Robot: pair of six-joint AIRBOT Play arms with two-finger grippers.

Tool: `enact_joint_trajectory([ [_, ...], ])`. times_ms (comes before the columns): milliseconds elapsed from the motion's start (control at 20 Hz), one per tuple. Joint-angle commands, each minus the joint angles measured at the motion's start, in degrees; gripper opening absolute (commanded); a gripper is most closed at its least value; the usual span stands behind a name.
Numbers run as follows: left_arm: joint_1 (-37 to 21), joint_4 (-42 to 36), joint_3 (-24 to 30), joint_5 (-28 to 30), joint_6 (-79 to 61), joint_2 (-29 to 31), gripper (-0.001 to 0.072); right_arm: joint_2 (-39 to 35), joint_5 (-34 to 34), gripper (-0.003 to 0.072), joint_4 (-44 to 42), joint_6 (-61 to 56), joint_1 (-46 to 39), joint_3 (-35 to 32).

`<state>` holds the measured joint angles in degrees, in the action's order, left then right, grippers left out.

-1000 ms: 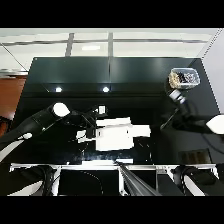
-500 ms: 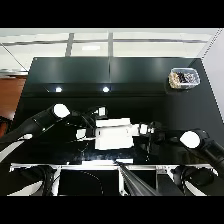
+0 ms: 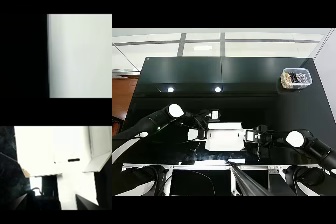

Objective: Fold the box and place the chain.

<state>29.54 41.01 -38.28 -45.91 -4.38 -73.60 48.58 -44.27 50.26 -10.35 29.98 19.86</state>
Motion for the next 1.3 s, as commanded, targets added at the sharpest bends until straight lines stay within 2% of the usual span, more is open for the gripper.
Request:
enact_joint_trajectory([
  [0, 0.0, -0.2, 0.0, -0.9, -0.1, -0.5, 0.0032, 0.5, 0.0, 0.0713, -4.5, 1.9, 0.2, 0.0],
  [250, 0.0, -0.2, 0.0, -0.9, -0.1, -0.5, 0.0032, 3.2, 1.1, 0.0713, -6.3, 3.8, 4.0, 0.0],
  [500, 0.0, -0.2, 0.0, -0.8, -0.1, -0.5, 0.0032, 4.9, 8.0, 0.0713, -12.1, 3.3, 9.5, 0.0],
  [700, 0.0, -0.2, 0.0, -0.9, -0.1, -0.5, 0.0032, 7.8, 12.9, 0.0712, -12.4, 2.9, 13.3, 0.0],
  [850, 0.0, -0.2, 0.0, -0.9, -0.1, -0.5, 0.0032, 7.5, 15.8, 0.0712, -12.3, -0.6, 13.2, 0.4],
  [1000, 0.0, -0.2, 0.0, -0.9, -0.1, -0.5, 0.0032, 6.5, 16.0, 0.0715, -10.7, -4.7, 12.9, 3.4],
  [1250, 0.0, -0.2, 0.0, -0.9, -0.1, -0.5, 0.0031, 6.1, 15.6, 0.0715, -10.5, -4.9, 8.8, 6.3],
])
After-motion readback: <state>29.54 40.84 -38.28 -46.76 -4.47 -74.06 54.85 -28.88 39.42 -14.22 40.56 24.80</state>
